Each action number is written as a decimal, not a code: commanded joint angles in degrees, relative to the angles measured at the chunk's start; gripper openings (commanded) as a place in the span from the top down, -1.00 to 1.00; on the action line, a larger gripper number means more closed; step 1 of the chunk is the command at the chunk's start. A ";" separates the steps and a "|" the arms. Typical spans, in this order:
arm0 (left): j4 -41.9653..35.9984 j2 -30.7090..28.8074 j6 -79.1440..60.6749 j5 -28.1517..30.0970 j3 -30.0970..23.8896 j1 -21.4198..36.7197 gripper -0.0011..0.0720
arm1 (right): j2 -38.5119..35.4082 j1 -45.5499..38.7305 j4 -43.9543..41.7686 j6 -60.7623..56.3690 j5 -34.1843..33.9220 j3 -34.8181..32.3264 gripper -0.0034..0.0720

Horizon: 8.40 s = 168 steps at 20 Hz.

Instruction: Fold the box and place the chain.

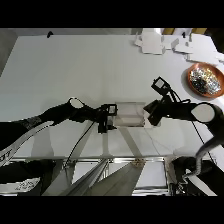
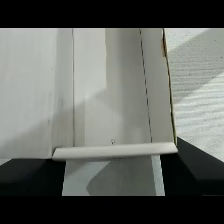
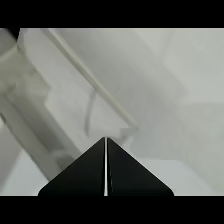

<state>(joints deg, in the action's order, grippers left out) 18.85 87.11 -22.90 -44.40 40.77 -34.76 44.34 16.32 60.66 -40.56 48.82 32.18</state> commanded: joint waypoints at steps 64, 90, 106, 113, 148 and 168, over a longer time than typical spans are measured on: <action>0.00 -0.04 -0.02 0.02 0.00 0.04 0.40 | 0.24 -24.24 -0.07 -17.68 2.08 -7.39 0.87; 0.00 -0.04 -0.02 0.02 0.00 0.04 0.40 | 9.94 -15.43 -20.83 -17.92 11.45 -7.80 0.37; 0.00 -0.04 -0.02 0.02 0.00 0.04 0.40 | 12.85 5.49 4.66 -54.07 0.04 -0.26 0.21; 0.00 -0.04 -0.02 0.00 0.00 0.04 0.40 | 21.57 12.24 16.41 -68.11 3.54 6.10 0.25; 0.00 -0.04 -0.02 0.00 0.00 0.04 0.40 | 28.48 19.39 26.69 -82.49 7.02 12.41 0.41; 0.00 -0.04 -0.02 0.02 0.00 0.04 0.40 | 15.78 13.51 28.11 -56.26 19.87 24.72 0.02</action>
<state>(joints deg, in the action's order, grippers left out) 18.85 87.09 -22.94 -44.40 40.77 -34.76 62.87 33.19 88.58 -107.11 62.87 50.13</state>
